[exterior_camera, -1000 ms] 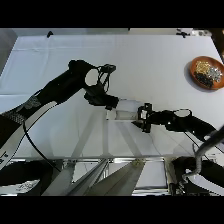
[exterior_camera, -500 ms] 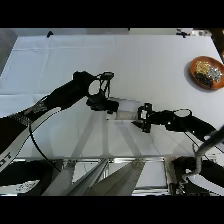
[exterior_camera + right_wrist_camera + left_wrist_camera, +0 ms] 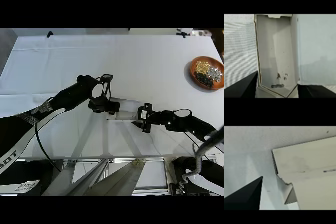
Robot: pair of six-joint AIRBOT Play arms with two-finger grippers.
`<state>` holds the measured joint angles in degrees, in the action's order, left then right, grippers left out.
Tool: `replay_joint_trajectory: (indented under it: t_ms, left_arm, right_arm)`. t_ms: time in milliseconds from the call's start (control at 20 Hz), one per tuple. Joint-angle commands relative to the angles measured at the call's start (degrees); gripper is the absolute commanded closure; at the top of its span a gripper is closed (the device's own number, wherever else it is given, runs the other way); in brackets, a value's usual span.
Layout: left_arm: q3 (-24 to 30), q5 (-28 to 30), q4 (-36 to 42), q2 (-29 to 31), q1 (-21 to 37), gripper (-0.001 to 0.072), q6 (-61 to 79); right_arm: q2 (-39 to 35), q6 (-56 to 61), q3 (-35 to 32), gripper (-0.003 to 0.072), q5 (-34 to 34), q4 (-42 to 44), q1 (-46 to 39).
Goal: Fold the box and place the chain.
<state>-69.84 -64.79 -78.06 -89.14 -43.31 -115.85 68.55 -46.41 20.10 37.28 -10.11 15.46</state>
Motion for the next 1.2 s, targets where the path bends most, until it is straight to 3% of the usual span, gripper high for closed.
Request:
replay_joint_trajectory:
  t_ms: [0,350,550,650,700,1000,1050,1150]
  left_arm:
    - [0.04,0.20,-1.53,-1.09,-1.09,0.0198,-1.03]
    - [0.33,5.51,-3.21,-4.09,-4.22,0.0245,-2.78]
    - [0.44,5.01,-4.28,-4.39,-4.28,0.0466,-4.02]
    - [0.44,4.74,-4.28,-4.39,-4.28,0.0647,-4.00]
    - [0.44,4.68,-4.28,-4.39,-4.28,0.0703,-4.02]
    - [0.44,3.19,-4.26,-4.37,-4.28,0.0694,-4.15]
    - [0.44,3.10,-4.28,-4.37,-4.28,0.0663,-4.15]
    - [0.44,3.13,-4.11,-4.37,-4.28,0.0513,-4.15]
  right_arm:
    - [0.02,0.02,-0.02,0.0348,0.02,0.02,0.00]
    - [0.02,0.02,-0.02,0.0348,0.02,0.02,0.00]
    - [0.02,0.02,-0.02,0.0348,0.02,0.02,0.00]
    - [0.02,0.02,-0.02,0.0348,0.02,0.02,0.00]
    - [0.02,0.02,-0.02,0.0348,0.02,0.02,0.00]
    - [0.02,0.02,-0.02,0.0348,0.02,0.02,0.00]
    - [0.02,0.02,-0.02,0.0348,0.02,0.02,0.00]
    - [0.02,0.02,-0.02,0.0348,0.02,0.02,0.00]
